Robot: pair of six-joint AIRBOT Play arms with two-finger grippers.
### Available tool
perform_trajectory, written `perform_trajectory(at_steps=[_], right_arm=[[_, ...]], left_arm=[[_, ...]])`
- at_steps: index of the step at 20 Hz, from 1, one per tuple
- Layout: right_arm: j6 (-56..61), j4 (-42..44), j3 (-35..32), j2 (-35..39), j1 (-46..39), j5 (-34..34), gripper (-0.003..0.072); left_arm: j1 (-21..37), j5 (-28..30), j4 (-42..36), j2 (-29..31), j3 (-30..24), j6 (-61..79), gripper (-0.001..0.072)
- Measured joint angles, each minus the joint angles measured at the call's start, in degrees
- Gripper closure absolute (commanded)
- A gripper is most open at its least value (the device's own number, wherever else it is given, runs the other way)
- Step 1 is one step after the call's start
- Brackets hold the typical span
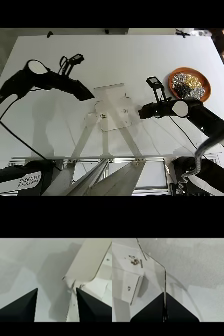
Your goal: Fold the box and place the chain.
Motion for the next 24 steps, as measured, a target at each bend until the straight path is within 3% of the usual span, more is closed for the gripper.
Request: perform_trajectory(at_steps=[4,6,8,11,15,18,21,24], right_arm=[[0.0,0.0,0.0,0.0,0.0,0.5,0.0676],[0.0,0.1,0.0,0.0,0.0,0.7,0.0676],[0.0,0.1,0.0,0.0,0.0,0.9,0.0676],[0.0,0.2,0.0,0.0,0.0,1.0,0.0676],[0.1,0.2,0.0,0.0,0.0,1.1,0.0675],[0.2,0.5,0.0,0.0,0.0,1.1,0.0662],[0.2,0.9,1.1,0.7,0.0,3.0,0.0359],[0.2,-0.5,4.5,2.4,0.0,9.7,0.0342]], left_arm=[[-1.4,-1.1,-6.3,-5.4,0.0,6.8,0.0191],[-1.7,-1.8,-7.8,-7.5,0.0,8.6,0.0229],[-2.1,-2.9,-9.1,-9.1,0.0,10.6,0.0339],[-2.8,-3.6,-10.4,-10.2,0.0,14.2,0.0426],[-3.5,-3.8,-11.4,-10.9,0.0,18.3,0.0704],[-3.8,-4.4,-11.8,-11.0,0.0,20.7,0.0704],[-3.9,-5.7,-11.8,-10.9,0.0,21.9,0.0705],[-4.5,-8.2,-11.7,-10.1,0.0,22.9,0.0706]])
